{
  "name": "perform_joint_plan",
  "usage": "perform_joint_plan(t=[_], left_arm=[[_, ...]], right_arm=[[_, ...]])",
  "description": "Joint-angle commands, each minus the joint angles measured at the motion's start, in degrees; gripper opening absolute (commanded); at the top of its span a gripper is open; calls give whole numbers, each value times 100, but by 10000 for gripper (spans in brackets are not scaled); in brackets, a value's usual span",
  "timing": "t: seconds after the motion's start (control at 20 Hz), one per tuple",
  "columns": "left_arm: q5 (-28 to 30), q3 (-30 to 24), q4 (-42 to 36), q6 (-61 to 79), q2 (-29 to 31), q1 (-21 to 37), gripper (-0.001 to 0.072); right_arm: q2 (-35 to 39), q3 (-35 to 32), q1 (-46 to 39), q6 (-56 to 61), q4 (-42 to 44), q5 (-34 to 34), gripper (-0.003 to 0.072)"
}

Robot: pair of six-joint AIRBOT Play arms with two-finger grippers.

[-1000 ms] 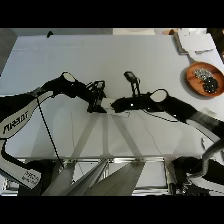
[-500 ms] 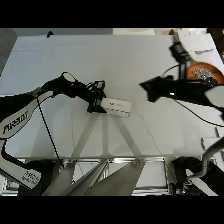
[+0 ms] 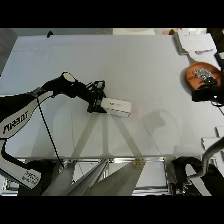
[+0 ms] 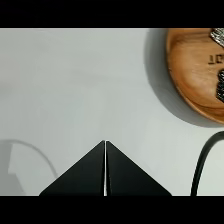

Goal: Fold the box and place the chain.

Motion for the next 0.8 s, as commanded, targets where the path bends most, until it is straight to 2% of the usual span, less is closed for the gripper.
perform_joint_plan(t=[0.0,0.1,0.15,0.2,0.25,0.45,0.6,0.75], left_arm=[[0,7,2,-2,2,2,367],[2,7,4,0,2,2,363],[2,7,4,-2,0,2,287],[4,7,2,0,2,2,118],[4,7,9,7,20,2,13],[-11,9,223,-273,455,7,7],[302,7,520,-782,1226,4,6],[855,7,798,-1360,2129,4,6]], right_arm=[[24,0,-505,236,-446,96,13],[24,0,-518,238,-431,103,13],[24,0,-518,238,-378,103,13],[24,0,-518,238,-326,103,13],[24,0,-518,236,-293,103,13],[26,0,-518,236,-129,103,13],[26,2,-518,234,-127,103,13],[26,2,-518,234,-127,103,13]])
